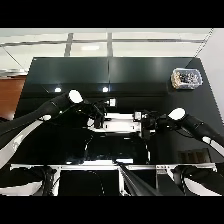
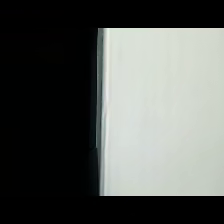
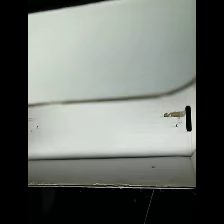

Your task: Fold the box and place the chain.

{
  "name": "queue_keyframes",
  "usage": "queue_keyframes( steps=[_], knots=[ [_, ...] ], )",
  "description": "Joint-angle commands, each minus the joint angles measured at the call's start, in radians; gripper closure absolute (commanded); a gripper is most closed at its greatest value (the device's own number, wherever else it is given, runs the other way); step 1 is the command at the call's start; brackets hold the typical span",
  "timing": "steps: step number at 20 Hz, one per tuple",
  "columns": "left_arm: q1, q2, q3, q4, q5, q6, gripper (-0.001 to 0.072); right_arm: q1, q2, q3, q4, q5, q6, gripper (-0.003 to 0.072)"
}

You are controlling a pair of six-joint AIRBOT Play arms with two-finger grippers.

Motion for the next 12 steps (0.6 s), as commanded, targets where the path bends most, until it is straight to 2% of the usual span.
queue_keyframes(
  steps=[1,12],
  knots=[
    [0.0,0.0,0.0,0.0,0.002,-0.002,0.0683,-0.002,-0.024,0.0,-0.007,0.006,-0.009,-0.0027],
    [0.0,0.0,0.0,0.0,0.002,-0.002,0.0683,-0.004,-0.026,0.0,-0.011,-0.016,0.027,-0.0027]
  ],
)
